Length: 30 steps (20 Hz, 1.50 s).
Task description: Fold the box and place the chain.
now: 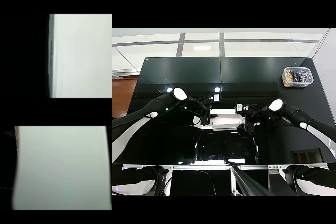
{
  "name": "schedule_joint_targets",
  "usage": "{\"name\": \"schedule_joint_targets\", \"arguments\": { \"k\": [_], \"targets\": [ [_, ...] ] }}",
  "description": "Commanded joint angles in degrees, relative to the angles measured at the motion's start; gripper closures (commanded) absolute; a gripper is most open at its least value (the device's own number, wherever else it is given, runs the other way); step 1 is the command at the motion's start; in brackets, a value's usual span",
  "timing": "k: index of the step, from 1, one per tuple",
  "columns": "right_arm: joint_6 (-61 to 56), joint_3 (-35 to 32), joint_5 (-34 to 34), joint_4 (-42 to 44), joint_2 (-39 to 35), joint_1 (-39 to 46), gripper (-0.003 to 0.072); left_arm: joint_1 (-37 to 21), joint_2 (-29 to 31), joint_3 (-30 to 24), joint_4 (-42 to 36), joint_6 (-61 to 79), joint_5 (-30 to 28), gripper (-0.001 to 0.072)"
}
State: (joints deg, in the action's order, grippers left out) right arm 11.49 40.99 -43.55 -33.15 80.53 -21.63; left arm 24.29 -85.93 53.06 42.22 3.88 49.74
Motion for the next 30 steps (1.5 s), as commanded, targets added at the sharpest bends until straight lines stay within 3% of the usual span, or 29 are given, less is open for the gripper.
{"name": "schedule_joint_targets", "arguments": {
  "k": [1,2,5,8,9,10,11,12,14,16,19,22,25,30],
  "targets": [
    [-0.17,0.02,0.26,-0.13,0.04,-0.04,0.0197,-0.57,1.38,0.48,0.02,-0.79,0.31,0.0358],
    [-0.17,0.02,0.26,-0.13,0.04,-0.04,0.0197,-1.18,2.67,0.76,0.02,-2.16,0.15,0.0219],
    [-0.17,0.02,0.26,-0.13,0.04,-0.04,0.0197,-3.87,8.52,1.01,3.98,-9.57,1.86,0.004],
    [-0.15,0.02,0.24,-0.13,0.04,-0.04,0.0214,-7.15,15.1,1.01,14.19,-26.75,6.91,0.0034],
    [-0.13,0.02,0.15,-0.13,0.04,-0.04,0.0318,-8.52,16.61,1.01,16.31,-33.03,11.04,0.0042],
    [-0.11,0.02,-0.04,-0.15,0.04,-0.04,0.0449,-9.88,17.09,0.98,15.76,-38.82,15.65,0.0202],
    [-0.11,0.02,-0.09,-0.13,0.04,-0.04,0.0467,-10.82,16.74,0.39,12.7,-43.52,20.87,0.0517],
    [-0.11,0.02,-0.09,-0.13,0.04,-0.04,0.0467,-11.04,16.02,-1.27,7.93,-42.05,25.27,0.0682],
    [-0.2,0.02,-0.13,-0.09,0.02,-0.02,0.0468,-9.84,14.84,-5.9,-2.54,-40.0,24.52,0.0685],
    [-0.63,0.02,-1.38,-0.07,0.02,-0.02,0.0468,-7.89,14.1,-9.31,-11.93,-38.45,15.43,0.0685],
    [-0.61,0.02,-1.42,-0.11,0.02,-0.02,0.0467,-6.19,13.16,-9.7,-23.1,-33.81,-1.33,0.0685],
    [-0.61,0.02,-1.42,-0.09,0.02,-0.02,0.0468,-5.05,10.16,-8.9,-25.92,-30.86,-12.26,0.0685],
    [-0.61,0.02,-1.42,-0.11,0.02,-0.02,0.0467,-5.05,5.99,-8.44,-24.44,-30.86,-14.34,0.0685],
    [-0.61,0.02,-1.4,-0.09,0.02,-0.02,0.0467,-5.05,-0.15,-8.41,-24.61,-31.12,-6.27,0.0686]
  ]
}}
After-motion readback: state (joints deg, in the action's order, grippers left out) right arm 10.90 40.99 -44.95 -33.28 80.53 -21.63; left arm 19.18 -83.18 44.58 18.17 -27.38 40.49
